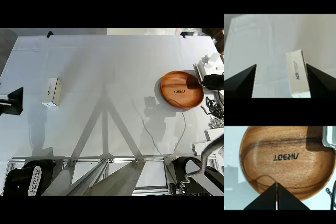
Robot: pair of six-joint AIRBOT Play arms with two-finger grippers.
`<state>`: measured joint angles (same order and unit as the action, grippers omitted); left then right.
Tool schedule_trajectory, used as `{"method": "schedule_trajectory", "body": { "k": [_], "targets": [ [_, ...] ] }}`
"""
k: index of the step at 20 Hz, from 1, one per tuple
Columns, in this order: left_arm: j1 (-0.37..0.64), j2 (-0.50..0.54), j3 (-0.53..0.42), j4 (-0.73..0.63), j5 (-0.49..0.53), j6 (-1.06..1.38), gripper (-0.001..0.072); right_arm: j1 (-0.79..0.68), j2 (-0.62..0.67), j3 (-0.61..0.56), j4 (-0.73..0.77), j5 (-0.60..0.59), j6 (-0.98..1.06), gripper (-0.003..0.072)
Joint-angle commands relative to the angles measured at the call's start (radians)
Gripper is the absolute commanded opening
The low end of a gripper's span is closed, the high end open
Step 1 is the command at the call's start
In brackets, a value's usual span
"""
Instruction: Fold the box and place the chain.
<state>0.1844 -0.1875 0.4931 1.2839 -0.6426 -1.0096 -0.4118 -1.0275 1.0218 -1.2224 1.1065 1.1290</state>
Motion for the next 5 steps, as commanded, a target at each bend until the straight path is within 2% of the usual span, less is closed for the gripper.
{"method": "schedule_trajectory", "body": {
  "k": [1,5],
  "targets": [
    [0.000,0.122,0.000,0.004,0.001,0.000,0.0693,-0.001,0.001,0.000,0.000,0.000,0.000,0.0010],
    [0.000,0.170,0.000,0.004,0.002,0.000,0.0693,-0.001,0.001,0.000,0.000,0.000,0.000,0.0010]
  ]
}}
